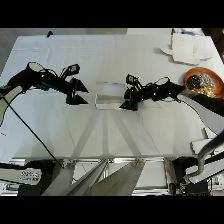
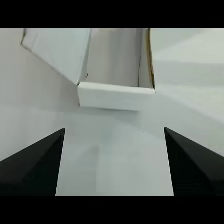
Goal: Fold the box and place the chain.
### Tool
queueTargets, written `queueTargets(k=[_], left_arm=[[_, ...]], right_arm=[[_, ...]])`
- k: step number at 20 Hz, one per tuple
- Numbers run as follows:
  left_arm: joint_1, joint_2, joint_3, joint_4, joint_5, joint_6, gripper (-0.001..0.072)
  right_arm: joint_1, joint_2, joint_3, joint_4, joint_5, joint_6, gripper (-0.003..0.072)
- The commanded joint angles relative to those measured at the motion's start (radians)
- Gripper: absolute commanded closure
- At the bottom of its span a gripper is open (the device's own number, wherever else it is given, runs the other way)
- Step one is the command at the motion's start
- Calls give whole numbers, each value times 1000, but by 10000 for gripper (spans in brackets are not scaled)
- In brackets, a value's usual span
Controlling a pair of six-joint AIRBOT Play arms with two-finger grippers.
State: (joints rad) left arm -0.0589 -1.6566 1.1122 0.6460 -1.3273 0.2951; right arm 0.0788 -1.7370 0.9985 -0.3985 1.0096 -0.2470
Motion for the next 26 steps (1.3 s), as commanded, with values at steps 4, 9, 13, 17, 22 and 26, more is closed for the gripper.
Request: queueTargets(k=[4,9,13,17,22,26], left_arm=[[-18,-80,-3,-115,-6,258,3],[-51,-111,-3,-108,10,258,3],[-80,-126,-3,-119,21,258,4],[-103,-135,-2,-119,58,249,5],[-104,-135,-2,-146,94,171,5],[-124,-136,-2,-132,129,95,6]], right_arm=[[0,0,0,0,0,0,379],[0,0,0,0,0,0,379],[0,0,0,0,0,0,379],[0,0,0,0,0,0,379],[0,0,0,0,0,0,379],[0,0,0,0,0,0,379]])
